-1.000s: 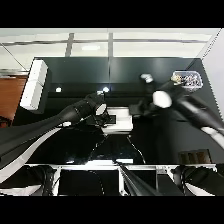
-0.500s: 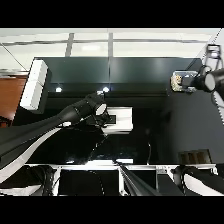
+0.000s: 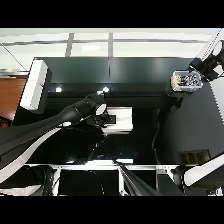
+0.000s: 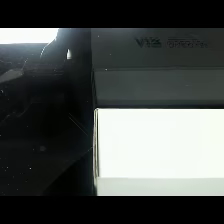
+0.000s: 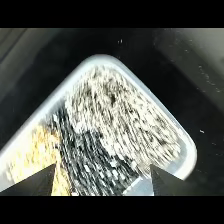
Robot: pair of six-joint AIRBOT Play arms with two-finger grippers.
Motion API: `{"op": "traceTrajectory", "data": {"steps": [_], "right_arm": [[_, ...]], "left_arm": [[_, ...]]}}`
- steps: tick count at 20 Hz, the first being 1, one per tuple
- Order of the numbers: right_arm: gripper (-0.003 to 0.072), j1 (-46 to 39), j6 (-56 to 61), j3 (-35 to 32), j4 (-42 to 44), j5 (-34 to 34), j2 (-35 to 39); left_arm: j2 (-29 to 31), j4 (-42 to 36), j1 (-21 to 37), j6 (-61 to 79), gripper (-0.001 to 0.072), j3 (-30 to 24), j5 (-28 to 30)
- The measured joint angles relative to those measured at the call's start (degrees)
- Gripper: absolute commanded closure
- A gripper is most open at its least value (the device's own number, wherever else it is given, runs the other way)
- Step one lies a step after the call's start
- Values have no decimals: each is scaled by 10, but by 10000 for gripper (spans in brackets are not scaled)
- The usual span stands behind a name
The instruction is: Fold the box and place the chain.
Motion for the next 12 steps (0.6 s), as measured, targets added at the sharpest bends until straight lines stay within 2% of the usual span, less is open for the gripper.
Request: {"op": "traceTrajectory", "data": {"steps": [4, 12], "right_arm": [[38, -9, 54, 63, 5, 24, -60], [39, -23, 78, 85, 5, 33, -94]], "left_arm": [[0, 0, 0, 0, 681, 0, 0], [0, 0, 0, 0, 681, 0, 0]]}}
